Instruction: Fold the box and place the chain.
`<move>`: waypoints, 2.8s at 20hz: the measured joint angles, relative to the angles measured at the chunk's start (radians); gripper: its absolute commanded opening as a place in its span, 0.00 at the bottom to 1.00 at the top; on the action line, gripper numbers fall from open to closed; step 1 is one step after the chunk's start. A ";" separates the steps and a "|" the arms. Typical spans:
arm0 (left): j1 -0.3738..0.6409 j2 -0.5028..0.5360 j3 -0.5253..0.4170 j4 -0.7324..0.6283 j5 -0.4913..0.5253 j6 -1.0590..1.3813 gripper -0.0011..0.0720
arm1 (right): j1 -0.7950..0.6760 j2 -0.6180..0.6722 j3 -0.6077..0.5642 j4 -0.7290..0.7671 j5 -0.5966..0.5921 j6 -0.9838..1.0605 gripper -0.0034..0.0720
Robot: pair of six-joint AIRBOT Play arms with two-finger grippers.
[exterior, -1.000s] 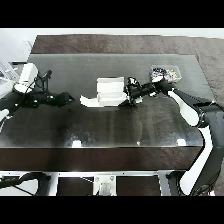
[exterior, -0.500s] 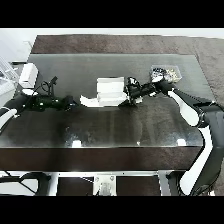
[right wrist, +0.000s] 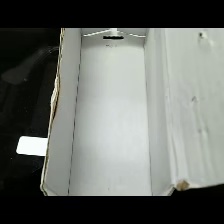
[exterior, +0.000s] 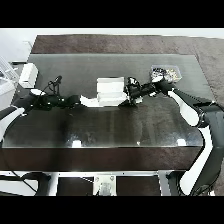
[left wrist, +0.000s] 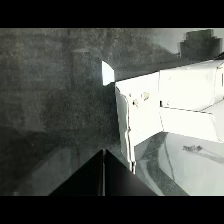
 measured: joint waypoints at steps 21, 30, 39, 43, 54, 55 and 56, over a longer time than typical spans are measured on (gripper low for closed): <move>-0.094 -0.105 0.117 -0.133 -0.039 0.065 0.04 | 0.000 0.000 0.000 0.000 0.000 0.000 0.81; -0.094 -0.105 0.146 -0.200 -0.078 0.100 0.21 | 0.000 0.000 0.000 0.000 0.000 0.000 0.81; -0.093 -0.105 0.154 -0.210 -0.109 0.103 0.48 | 0.000 0.000 0.000 0.000 0.000 0.000 0.81; -0.093 -0.105 0.156 -0.220 -0.120 0.102 0.48 | 0.000 0.000 0.000 0.000 0.000 0.000 0.81; -0.143 -0.105 0.186 -0.163 -0.065 -0.048 0.48 | 0.000 0.000 0.000 0.000 0.000 0.000 0.81; -0.149 -0.105 0.201 -0.130 -0.063 -0.093 0.48 | 0.000 0.000 0.000 0.000 0.000 0.000 0.81; -0.156 -0.105 0.217 -0.092 -0.064 -0.144 0.48 | 0.000 0.000 0.000 0.000 0.000 0.000 0.81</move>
